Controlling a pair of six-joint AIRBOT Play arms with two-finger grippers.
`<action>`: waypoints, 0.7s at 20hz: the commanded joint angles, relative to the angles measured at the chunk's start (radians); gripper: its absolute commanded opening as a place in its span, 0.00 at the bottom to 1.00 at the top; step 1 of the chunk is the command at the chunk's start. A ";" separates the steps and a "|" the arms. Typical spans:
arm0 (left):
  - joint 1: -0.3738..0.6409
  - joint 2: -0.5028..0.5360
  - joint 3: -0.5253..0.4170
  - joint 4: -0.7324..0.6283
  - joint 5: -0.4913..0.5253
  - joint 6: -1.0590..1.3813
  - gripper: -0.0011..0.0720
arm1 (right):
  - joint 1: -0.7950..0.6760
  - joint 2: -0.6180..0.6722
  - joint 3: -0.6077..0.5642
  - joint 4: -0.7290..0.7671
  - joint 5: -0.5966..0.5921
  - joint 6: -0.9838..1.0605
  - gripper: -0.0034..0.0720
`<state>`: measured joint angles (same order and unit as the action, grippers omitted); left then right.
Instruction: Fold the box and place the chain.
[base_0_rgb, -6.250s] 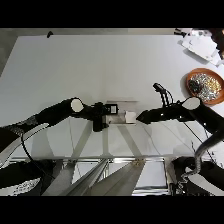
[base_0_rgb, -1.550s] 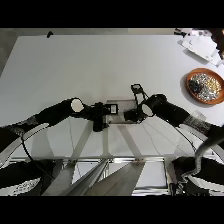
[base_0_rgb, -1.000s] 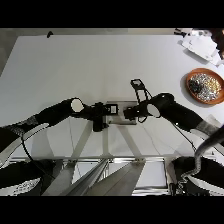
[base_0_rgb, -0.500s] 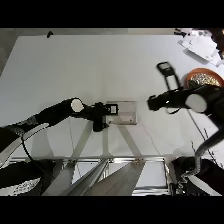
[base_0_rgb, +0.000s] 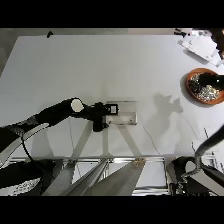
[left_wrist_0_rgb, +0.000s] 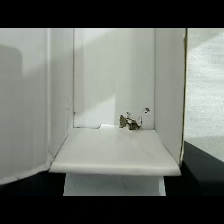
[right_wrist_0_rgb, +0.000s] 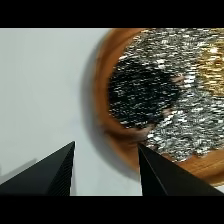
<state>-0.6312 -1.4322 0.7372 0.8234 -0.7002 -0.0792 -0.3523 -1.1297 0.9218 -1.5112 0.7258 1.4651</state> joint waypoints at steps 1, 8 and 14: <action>0.000 0.000 0.000 0.000 0.000 0.000 0.03 | -0.122 -0.227 0.113 0.045 -0.011 -0.033 0.64; 0.000 0.000 0.000 0.000 0.000 0.000 0.03 | -0.127 -0.447 0.203 0.168 0.005 -0.035 0.64; 0.000 0.000 0.000 0.000 0.000 0.000 0.03 | -0.127 -0.467 0.203 0.281 0.042 -0.121 0.56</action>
<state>-0.6312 -1.4322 0.7372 0.8234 -0.7002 -0.0795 -0.4782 -1.5810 1.1217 -1.2743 0.7494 1.3735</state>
